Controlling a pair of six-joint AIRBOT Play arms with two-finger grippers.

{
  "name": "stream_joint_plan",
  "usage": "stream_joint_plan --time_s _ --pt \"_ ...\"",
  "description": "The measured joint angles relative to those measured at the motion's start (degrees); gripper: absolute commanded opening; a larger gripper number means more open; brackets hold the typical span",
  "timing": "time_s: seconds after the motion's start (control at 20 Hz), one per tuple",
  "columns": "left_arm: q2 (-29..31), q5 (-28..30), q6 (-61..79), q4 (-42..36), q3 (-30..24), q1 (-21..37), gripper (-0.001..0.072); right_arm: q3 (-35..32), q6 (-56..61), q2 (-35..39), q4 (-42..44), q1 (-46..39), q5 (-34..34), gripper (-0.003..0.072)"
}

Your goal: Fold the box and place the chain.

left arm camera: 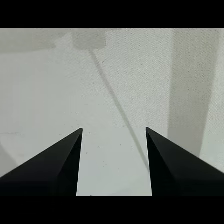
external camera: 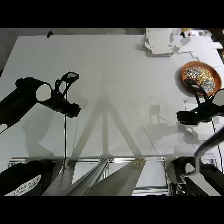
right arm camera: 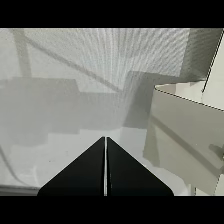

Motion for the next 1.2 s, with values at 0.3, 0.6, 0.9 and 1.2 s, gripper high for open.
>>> stream_joint_plan --time_s 0.3,0.6,0.9,1.2 --pt "0.00 0.00 -0.02 0.00 0.00 0.00 0.0415 0.74 1.53 0.00 0.76 0.02 -1.46 0.0020" --pt "0.00 0.00 0.00 0.00 0.00 0.00 0.0415 7.28 5.64 -2.58 -12.07 -5.16 -1.07 0.0020" --pt "0.00 0.00 -0.02 0.00 0.00 0.00 0.0415 21.64 1.64 -11.52 -18.82 -25.05 1.49 0.0498" --pt "0.00 0.00 0.00 0.00 0.00 0.00 0.0415 29.66 -5.42 -22.84 -20.46 -37.09 3.39 0.0590"
